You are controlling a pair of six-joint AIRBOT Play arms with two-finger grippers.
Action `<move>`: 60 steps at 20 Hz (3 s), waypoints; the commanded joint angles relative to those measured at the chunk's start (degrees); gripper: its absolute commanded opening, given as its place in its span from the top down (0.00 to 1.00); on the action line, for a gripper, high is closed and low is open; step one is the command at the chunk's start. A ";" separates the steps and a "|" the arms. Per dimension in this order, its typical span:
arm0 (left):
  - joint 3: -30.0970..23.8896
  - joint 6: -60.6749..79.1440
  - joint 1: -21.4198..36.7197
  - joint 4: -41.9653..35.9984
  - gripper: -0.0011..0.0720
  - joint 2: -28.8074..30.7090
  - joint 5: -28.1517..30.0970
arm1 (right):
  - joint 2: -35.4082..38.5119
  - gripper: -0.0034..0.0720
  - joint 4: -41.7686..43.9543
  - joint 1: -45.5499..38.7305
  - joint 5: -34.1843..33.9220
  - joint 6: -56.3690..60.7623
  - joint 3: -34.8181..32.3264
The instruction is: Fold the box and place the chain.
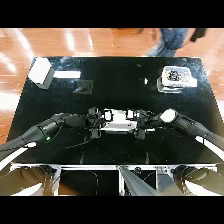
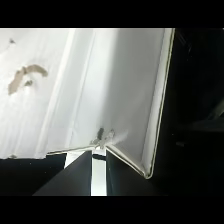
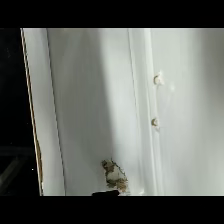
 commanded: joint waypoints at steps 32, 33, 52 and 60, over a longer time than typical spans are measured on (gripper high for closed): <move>0.04 -0.02 -2.49 -1.57 0.48 -1.97 -2.75 | 0.02 0.23 0.02 0.07 0.02 0.00 0.02; 0.04 -0.02 -2.49 -1.57 0.48 -1.97 -2.75 | 0.02 0.23 0.02 0.07 0.02 0.00 0.02; 1.07 -0.04 -2.47 -1.14 0.96 -1.84 -4.46 | 0.02 0.23 0.02 0.07 0.04 0.00 0.02; 1.05 -4.48 -0.83 -1.09 0.96 2.03 -4.33 | 0.02 0.23 0.02 0.07 0.02 0.00 0.02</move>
